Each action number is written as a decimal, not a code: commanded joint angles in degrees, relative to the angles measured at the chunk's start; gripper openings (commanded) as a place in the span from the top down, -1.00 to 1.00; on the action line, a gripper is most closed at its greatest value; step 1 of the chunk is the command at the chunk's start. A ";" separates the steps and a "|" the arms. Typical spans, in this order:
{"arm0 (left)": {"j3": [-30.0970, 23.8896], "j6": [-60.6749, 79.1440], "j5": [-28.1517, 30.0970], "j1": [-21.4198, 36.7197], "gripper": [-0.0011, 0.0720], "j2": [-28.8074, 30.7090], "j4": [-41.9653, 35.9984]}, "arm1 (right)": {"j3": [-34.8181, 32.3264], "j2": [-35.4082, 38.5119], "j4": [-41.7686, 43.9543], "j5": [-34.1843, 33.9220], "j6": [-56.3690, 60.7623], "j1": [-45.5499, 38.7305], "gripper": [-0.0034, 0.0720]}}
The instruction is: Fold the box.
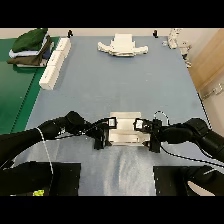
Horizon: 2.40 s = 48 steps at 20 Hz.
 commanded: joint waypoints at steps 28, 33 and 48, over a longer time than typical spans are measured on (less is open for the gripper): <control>-0.02 0.00 0.02 0.02 -0.43 0.02 0.02 | -0.15 -4.42 16.85 6.05 -17.44 0.13 -0.62; -0.02 0.00 0.04 0.04 -0.43 0.02 0.02 | 0.11 -2.71 11.02 5.27 -5.79 0.09 0.22; -0.02 0.00 0.04 0.02 -0.43 0.02 0.02 | 2.47 4.57 -32.26 -19.21 73.00 -12.31 0.91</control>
